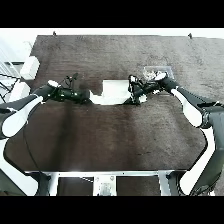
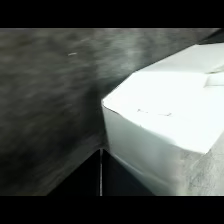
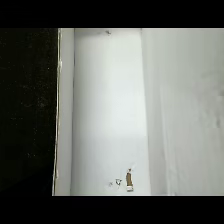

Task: Fold the box and place the chain.

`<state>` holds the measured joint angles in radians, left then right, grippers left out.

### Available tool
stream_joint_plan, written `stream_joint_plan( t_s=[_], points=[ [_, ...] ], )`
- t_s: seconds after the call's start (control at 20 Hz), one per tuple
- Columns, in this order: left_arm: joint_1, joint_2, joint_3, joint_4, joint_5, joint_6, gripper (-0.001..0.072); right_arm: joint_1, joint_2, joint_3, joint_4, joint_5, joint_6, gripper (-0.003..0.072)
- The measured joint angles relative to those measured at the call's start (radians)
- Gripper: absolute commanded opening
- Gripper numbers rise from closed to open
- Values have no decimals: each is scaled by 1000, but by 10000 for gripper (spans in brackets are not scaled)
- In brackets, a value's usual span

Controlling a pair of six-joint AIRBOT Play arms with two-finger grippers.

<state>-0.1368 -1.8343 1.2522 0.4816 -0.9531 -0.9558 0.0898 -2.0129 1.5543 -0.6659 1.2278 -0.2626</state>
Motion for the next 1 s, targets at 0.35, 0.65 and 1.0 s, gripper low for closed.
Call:
stream_joint_plan(
  t_s=[0.35,0.65,1.0],
  points=[
    [-19,-5,87,-40,-43,11,24,0,0,0,0,0,0,495],
    [-20,-5,129,-43,-86,19,189,0,0,0,0,0,0,495],
    [-51,-5,135,-42,-76,21,190,0,0,0,0,0,0,494]
  ],
)
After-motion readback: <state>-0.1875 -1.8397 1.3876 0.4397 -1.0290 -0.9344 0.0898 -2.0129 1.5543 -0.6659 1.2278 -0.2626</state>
